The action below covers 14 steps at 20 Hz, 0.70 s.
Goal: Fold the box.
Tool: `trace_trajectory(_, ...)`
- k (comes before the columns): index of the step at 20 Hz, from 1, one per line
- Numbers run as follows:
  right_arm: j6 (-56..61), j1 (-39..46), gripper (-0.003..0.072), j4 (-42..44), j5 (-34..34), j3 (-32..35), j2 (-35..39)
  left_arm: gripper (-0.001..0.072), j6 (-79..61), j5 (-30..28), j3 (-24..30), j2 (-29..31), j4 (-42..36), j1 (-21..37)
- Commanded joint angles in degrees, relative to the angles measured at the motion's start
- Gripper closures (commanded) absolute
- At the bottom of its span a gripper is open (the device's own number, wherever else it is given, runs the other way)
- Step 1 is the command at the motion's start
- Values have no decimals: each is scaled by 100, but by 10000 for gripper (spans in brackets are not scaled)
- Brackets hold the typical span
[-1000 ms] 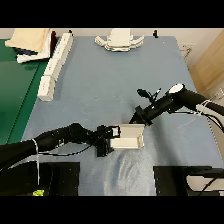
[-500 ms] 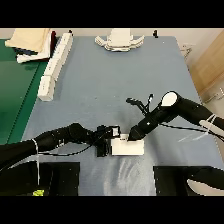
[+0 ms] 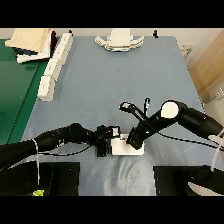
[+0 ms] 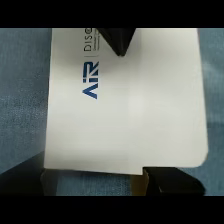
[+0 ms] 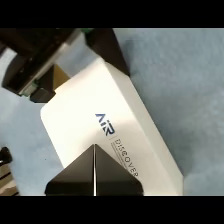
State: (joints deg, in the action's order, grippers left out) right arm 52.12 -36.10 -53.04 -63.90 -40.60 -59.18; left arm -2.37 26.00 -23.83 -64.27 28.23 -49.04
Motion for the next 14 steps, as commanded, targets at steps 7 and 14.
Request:
trace_trajectory(7,-129,-1082,680,-1469,1998,1025,1556,254,2,0,-4,4,2,-4)
trace_trajectory(14,-723,-1532,527,-1521,2518,1377,1768,254,2,0,-4,2,2,-4)
